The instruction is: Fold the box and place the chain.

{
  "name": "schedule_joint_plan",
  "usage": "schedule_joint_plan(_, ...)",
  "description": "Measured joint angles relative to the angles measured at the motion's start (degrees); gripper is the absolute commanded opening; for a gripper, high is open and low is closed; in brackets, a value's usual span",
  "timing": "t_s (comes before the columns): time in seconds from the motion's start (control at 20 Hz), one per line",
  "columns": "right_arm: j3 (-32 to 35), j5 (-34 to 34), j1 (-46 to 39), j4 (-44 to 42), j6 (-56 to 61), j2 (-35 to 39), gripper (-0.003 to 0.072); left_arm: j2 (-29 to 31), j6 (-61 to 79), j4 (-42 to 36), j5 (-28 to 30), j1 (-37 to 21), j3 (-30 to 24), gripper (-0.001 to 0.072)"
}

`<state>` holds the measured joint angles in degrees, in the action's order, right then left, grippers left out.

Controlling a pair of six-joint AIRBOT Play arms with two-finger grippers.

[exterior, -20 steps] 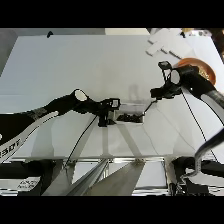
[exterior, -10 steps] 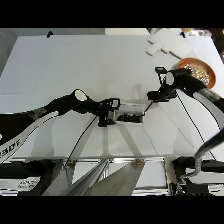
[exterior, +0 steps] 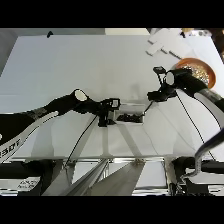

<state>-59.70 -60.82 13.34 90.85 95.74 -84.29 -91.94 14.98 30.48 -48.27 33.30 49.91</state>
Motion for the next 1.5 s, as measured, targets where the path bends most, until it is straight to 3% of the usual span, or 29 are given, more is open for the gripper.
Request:
schedule_joint_plan(0.1, 0.0, 0.4, -0.1, 0.3, -0.5, 1.9, 0.0329, 0.0, 0.0, 0.0, 0.0, 0.0, 0.0, 0.0009)
schedule_joint_plan(0.15, 0.0, 0.8, -0.3, 0.4, -0.5, 2.4, 0.0342, 0.0, 0.0, 0.0, 0.0, 0.0, 0.0, 0.0009)
schedule_joint_plan(0.5, 0.0, 2.3, -0.6, 0.4, -0.2, -0.5, 0.0263, 0.0, 0.0, 0.0, 0.0, 0.0, 0.0, 0.0009)
schedule_joint_plan(0.6, 0.0, 2.8, -0.6, 0.0, -0.2, -2.1, 0.0147, 0.0, 0.0, 0.0, 0.0, 0.0, 0.0, 0.0009)
schedule_joint_plan(0.65, 0.0, 3.0, -0.6, -0.3, 0.0, -2.9, 0.0147, 0.0, 0.0, 0.0, 0.0, 0.0, 0.0, 0.0009)
schedule_joint_plan(0.7, -0.1, 3.0, -0.6, -0.6, 0.0, -3.5, 0.01, 0.0, 0.0, 0.0, 0.0, 0.0, 0.0, 0.0009)
schedule_joint_plan(0.75, -0.1, 2.8, -0.6, -0.9, -0.1, -4.0, 0.0012, 0.0, 0.0, 0.0, 0.0, 0.0, 0.0, 0.0009)
schedule_joint_plan(1.05, 0.1, 2.1, -0.6, -1.3, -0.7, -2.6, 0.0012, 0.0, 0.0, 0.0, 0.0, 0.0, 0.0, 0.0009)
schedule_joint_plan(1.5, 0.0, -6.1, 5.0, -3.1, -2.9, 19.3, 0.0012, 0.0, 0.0, 0.0, 0.0, 0.0, 0.0, 0.0009)
